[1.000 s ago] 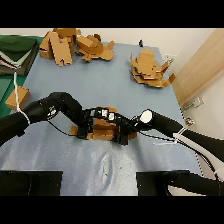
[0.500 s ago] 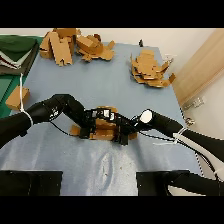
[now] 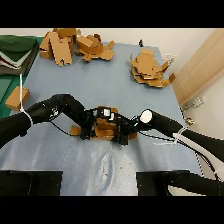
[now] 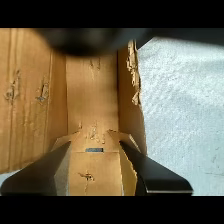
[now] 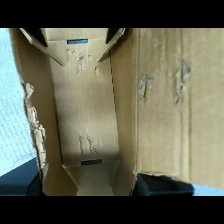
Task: Fold the box.
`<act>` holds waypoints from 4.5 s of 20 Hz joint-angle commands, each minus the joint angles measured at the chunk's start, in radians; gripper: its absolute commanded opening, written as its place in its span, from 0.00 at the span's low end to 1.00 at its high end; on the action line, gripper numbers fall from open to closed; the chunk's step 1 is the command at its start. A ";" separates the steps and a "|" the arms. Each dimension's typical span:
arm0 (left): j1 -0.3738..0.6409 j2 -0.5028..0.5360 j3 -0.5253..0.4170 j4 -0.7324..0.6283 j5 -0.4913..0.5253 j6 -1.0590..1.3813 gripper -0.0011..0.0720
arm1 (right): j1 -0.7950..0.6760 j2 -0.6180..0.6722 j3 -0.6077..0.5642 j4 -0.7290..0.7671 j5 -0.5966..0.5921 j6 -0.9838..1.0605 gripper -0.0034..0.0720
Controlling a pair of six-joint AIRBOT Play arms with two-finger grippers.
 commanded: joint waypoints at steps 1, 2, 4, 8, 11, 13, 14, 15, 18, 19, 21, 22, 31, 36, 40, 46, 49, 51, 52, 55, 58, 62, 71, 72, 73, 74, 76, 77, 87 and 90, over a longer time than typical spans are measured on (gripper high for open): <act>0.000 -0.001 0.001 -0.003 0.001 -0.001 0.69 | 0.000 -0.001 0.000 0.000 0.000 0.000 0.82; 0.000 -0.001 0.001 -0.003 0.000 -0.001 0.69 | 0.000 0.000 0.000 0.000 0.000 0.000 0.82; 0.000 0.000 0.001 -0.002 0.000 -0.003 0.69 | 0.000 0.000 0.000 0.000 0.000 0.000 0.82; 0.002 0.013 0.001 0.066 -0.006 -0.060 0.03 | 0.000 0.000 0.000 0.000 0.000 0.001 0.82; 0.024 0.066 0.008 0.134 -0.025 -0.135 0.03 | 0.000 0.000 0.000 0.000 0.000 0.001 0.82; 0.067 0.120 0.021 0.131 -0.019 -0.184 0.03 | 0.000 -0.001 0.000 0.000 0.000 0.001 0.82; 0.094 0.153 0.025 0.122 -0.021 -0.207 0.03 | 0.000 -0.001 0.000 0.000 0.000 0.000 0.82; 0.122 0.186 0.026 0.100 -0.019 -0.217 0.03 | 0.000 -0.001 0.000 0.000 0.000 0.000 0.82; 0.213 0.291 0.026 0.094 -0.074 -0.414 0.03 | 0.000 -0.001 0.000 0.000 0.000 0.000 0.82; 0.260 0.319 0.026 0.132 -0.089 -0.597 0.03 | 0.000 0.000 0.000 0.000 0.000 0.000 0.82; 0.381 0.338 0.021 0.179 -0.031 -1.048 0.03 | 0.000 -0.001 0.000 0.000 0.000 0.001 0.82; 0.447 0.337 0.002 0.167 0.054 -1.153 0.03 | 0.000 0.000 0.000 0.000 0.000 0.000 0.82; 0.549 0.330 -0.360 -0.116 0.089 -1.292 0.03 | 0.000 0.000 0.000 0.000 0.000 0.001 0.82; 0.422 0.303 -0.383 -0.117 -0.032 -1.380 0.03 | 0.000 -0.001 0.000 0.001 0.000 0.001 0.82; 0.419 0.240 -0.385 -0.125 -0.055 -1.382 0.03 | 0.000 0.000 0.000 0.001 0.000 0.000 0.82; 0.291 0.204 -0.385 -0.246 -0.130 -1.339 0.03 | 0.000 -0.001 0.000 0.001 0.000 0.000 0.82; 0.254 0.204 -0.385 -0.301 -0.165 -1.339 0.03 | 0.000 0.000 0.000 0.001 0.000 0.000 0.82; 0.225 0.205 -0.385 -0.352 -0.166 -1.341 0.03 | 0.000 0.000 0.000 0.001 0.000 0.000 0.82; 0.209 0.205 -0.385 -0.356 -0.181 -1.368 0.03 | 0.000 0.000 0.000 0.001 0.000 0.000 0.82; 0.188 0.205 -0.383 -0.355 -0.176 -1.398 0.03 | 0.000 0.000 0.000 0.001 0.000 0.000 0.82; 0.187 0.205 -0.352 -0.355 -0.138 -1.355 0.03 | 0.000 -0.001 0.000 0.000 0.000 0.000 0.82; 0.187 0.205 -0.261 -0.356 -0.043 -1.257 0.39 | 0.000 0.000 0.000 0.001 0.000 0.001 0.82; 0.189 0.205 -0.246 -0.325 -0.042 -1.398 0.77 | 0.000 0.000 0.000 0.004 0.006 0.001 0.82; 0.189 0.205 -0.246 -0.294 -0.031 -1.416 0.64 | 0.000 -0.001 0.000 0.004 0.006 0.001 0.82; 0.189 0.205 -0.246 -0.266 -0.019 -1.420 0.65 | 0.000 -0.001 0.000 0.004 0.006 0.001 0.82; 0.189 0.205 -0.246 -0.236 -0.013 -1.429 0.65 | 0.000 0.000 0.000 0.004 0.006 0.001 0.82; 0.189 0.205 -0.246 -0.143 -0.019 -1.477 0.65 | 0.000 0.000 0.000 0.004 0.005 0.001 0.82; 0.190 0.205 -0.246 -0.110 -0.029 -1.497 0.65 | 0.000 -0.001 0.000 0.004 0.005 0.001 0.82; 0.214 0.230 -0.159 -0.115 -0.078 -1.494 0.65 | 0.000 -0.001 0.000 0.004 0.005 0.001 0.82; 0.206 0.233 -0.138 -0.118 -0.075 -1.486 0.65 | 0.000 -0.001 0.000 0.004 0.002 0.001 0.82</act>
